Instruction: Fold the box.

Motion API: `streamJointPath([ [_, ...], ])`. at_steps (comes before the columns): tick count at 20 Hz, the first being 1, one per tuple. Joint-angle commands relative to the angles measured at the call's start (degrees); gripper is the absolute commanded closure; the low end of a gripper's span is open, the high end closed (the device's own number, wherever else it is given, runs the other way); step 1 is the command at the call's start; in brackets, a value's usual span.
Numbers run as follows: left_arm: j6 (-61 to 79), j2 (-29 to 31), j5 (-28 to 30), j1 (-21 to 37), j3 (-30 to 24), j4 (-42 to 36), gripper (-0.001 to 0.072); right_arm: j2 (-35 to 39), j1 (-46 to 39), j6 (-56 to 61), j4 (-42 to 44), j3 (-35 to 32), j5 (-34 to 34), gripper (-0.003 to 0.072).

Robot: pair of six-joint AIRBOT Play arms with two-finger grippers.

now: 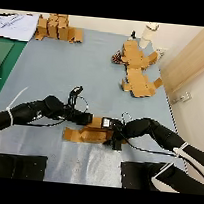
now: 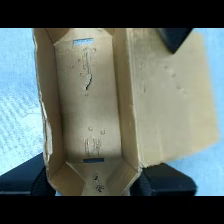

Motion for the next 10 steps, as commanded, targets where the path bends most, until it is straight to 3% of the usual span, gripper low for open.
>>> streamJointPath([
  [1,-2.7,-1.9,-2.4,-0.3,1.0,2.5,0.0703,0.0,0.0,0.0,0.0,0.0,0.0,0.0176],
  [10,0.7,-1.7,-2.9,0.5,4.5,2.5,0.0702,0.0,0.0,0.0,0.0,0.0,0.0,0.0176],
])
